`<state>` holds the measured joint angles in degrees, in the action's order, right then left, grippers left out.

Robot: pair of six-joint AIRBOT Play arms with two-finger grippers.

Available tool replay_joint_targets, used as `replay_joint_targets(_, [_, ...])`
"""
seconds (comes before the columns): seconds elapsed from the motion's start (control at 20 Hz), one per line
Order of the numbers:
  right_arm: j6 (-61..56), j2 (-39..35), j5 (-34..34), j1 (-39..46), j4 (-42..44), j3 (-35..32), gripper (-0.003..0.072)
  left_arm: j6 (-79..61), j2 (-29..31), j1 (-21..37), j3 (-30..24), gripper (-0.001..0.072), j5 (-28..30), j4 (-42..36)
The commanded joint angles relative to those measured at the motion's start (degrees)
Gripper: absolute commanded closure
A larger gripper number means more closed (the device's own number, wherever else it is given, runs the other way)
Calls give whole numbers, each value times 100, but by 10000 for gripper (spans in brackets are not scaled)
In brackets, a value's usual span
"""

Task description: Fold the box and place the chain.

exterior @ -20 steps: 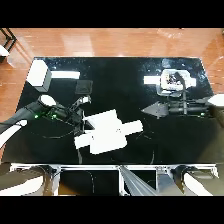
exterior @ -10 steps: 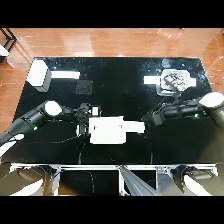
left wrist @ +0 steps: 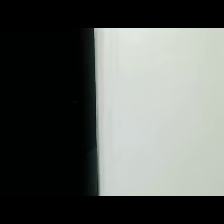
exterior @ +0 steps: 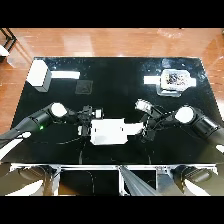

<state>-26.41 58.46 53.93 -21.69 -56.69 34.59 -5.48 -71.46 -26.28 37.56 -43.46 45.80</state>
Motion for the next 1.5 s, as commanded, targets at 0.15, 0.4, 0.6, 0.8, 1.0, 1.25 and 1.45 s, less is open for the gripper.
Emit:
replay_joint_targets(0.15, [632, 61, -236, -136, -79, -68, -6, -9, -221, -4, 26, 683, -57, 68])
replay_joint_targets(0.4, [678, 219, -245, -413, -42, -70, -6, 122, -232, -4, 151, 683, -90, 321])
replay_joint_targets(0.6, [675, 330, -310, -844, -26, -70, -6, 208, -240, -4, 162, 683, -170, 389])
replay_joint_targets(0.8, [664, 402, -317, -1110, 48, -70, -6, 210, -251, -4, 162, 683, -179, 389])
replay_joint_targets(1.0, [614, 485, -407, -1137, 599, -160, -5, 210, -251, -4, 162, 683, -179, 385])
replay_joint_targets(1.25, [262, 612, -756, -1502, 855, -321, -5, 225, -251, -4, 162, 683, -179, 385])
replay_joint_targets(1.45, [-181, 612, -1641, -1851, 962, -321, -5, 227, -251, -4, 162, 683, -179, 385])
